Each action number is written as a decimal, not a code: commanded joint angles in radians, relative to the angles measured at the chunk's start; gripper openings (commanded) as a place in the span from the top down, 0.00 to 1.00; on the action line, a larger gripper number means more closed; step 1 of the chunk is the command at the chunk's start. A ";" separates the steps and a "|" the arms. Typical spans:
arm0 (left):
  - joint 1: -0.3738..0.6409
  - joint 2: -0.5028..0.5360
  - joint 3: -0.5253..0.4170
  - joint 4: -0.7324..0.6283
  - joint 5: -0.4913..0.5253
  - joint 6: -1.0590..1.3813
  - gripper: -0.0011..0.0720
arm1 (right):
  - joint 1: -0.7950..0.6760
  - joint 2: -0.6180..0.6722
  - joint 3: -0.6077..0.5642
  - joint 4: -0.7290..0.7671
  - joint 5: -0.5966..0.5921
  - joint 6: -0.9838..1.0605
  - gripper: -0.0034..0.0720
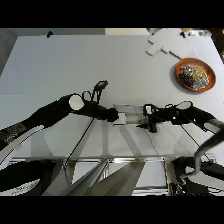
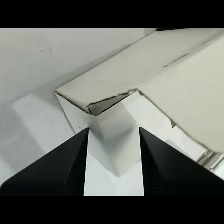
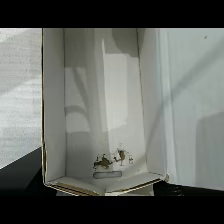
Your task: Fold the box and place the chain.
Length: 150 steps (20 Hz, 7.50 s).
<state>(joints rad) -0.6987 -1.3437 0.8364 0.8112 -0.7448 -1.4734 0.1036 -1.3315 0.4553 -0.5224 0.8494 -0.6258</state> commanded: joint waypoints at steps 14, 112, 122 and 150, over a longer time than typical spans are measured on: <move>-0.107 -0.118 0.229 0.371 -0.167 -0.473 0.49 | 0.000 0.000 0.000 0.000 0.000 0.000 0.56; 0.188 -0.116 -0.107 -0.246 -0.062 1.815 0.02 | 0.000 0.000 0.000 0.000 0.000 0.000 0.56; 0.164 -0.137 -0.107 -0.393 -0.046 1.833 0.02 | 0.000 0.000 0.000 0.000 0.000 0.000 0.56; 0.086 -0.179 -0.107 -0.513 0.001 1.784 0.15 | 0.000 0.000 0.000 0.000 0.000 0.000 0.56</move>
<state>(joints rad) -0.6106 -1.5139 0.7300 0.3492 -0.7502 0.3180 0.1036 -1.3315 0.4553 -0.5228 0.8497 -0.6262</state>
